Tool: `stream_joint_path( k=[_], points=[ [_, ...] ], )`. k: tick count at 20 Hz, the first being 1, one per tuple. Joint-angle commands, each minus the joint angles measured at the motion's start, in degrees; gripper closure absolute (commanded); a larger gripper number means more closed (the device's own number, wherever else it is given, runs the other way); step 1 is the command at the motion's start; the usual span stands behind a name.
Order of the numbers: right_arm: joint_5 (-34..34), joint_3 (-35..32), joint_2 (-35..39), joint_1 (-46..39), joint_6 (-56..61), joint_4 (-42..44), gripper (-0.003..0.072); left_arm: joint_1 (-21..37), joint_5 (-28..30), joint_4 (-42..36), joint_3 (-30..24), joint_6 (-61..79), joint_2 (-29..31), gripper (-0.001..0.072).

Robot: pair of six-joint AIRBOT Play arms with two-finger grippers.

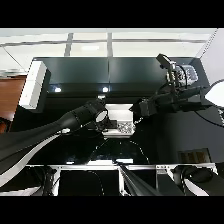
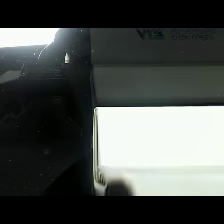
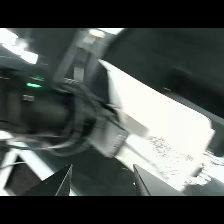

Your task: Fold the box and place the chain.

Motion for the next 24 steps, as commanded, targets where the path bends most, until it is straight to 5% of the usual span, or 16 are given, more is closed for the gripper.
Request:
stream_joint_path(
  k=[1,3,6,7,8,12,18,24],
  points=[
    [5.5,-1.1,0.6,-4.7,-0.8,-6.2,0.0242,0.0,-0.2,0.0,0.0,0.0,0.0,0.0679],
    [6.7,-3.6,1.8,-6.9,-1.8,-11.8,0.0242,0.1,-0.1,0.0,0.0,0.0,0.0,0.0679],
    [-3.6,-14.0,3.8,-7.2,-8.3,-14.2,0.0238,0.1,-0.1,0.0,0.0,0.0,0.0,0.0679],
    [-7.3,-17.6,3.7,-7.2,-13.0,-12.7,0.0092,0.1,-0.1,0.0,0.0,0.0,0.0,0.0679],
    [-10.8,-20.9,3.7,-7.1,-18.1,-11.5,0.0022,0.1,-0.1,0.0,0.0,0.0,0.0,0.0679],
    [-21.3,-30.7,3.6,-4.2,-48.9,-11.2,0.0024,0.1,-0.2,0.0,0.0,0.0,0.0,0.0679],
    [-23.4,-30.9,-7.8,-3.5,-83.5,9.9,0.0025,0.0,-0.2,0.0,0.0,0.0,0.0,0.0679],
    [-26.6,-30.9,-9.7,-0.3,-92.3,12.4,0.0026,0.0,-0.4,-0.1,0.0,0.0,0.0,0.0679]
  ],
)
